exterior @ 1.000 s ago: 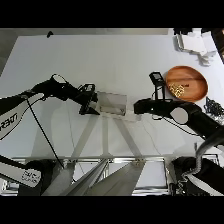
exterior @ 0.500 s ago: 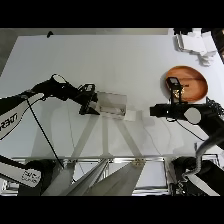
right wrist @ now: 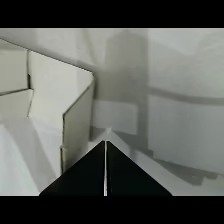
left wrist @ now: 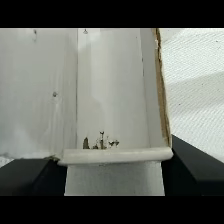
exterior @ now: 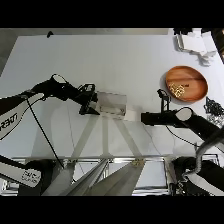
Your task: Fold the box and place the chain.
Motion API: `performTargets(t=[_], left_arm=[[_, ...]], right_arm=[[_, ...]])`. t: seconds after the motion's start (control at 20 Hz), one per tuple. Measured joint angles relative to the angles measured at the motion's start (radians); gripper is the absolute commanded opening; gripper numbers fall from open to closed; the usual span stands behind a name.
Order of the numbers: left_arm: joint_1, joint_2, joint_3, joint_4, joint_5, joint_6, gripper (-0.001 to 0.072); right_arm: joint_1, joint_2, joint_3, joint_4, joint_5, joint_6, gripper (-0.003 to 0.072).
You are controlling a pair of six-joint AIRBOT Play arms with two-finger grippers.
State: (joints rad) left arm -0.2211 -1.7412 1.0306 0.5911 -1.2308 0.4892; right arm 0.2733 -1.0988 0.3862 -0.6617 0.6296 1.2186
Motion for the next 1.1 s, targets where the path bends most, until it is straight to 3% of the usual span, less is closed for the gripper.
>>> performTargets(t=[0.35, 0.55, 0.8, 1.1], left_arm=[[0.0, 0.0, 0.0, 0.0, 0.0, 0.0, 0.0159], [0.0, 0.0, 0.0, 0.0, 0.0, 0.0, 0.0159], [0.0, 0.0, 0.0, 0.0, 0.0, 0.0, 0.0159], [0.0, 0.0, 0.0, 0.0, 0.0, 0.0, 0.0159]], right_arm=[[0.053, -0.053, -0.003, 0.367, -0.013, -0.24, 0.0003], [0.058, -0.055, 0.008, 0.443, -0.014, -0.305, 0.0005], [0.006, 0.023, 0.026, 0.275, 0.029, -0.29, 0.0004], [-0.092, 0.205, 0.012, -0.132, 0.021, -0.032, -0.0001]])
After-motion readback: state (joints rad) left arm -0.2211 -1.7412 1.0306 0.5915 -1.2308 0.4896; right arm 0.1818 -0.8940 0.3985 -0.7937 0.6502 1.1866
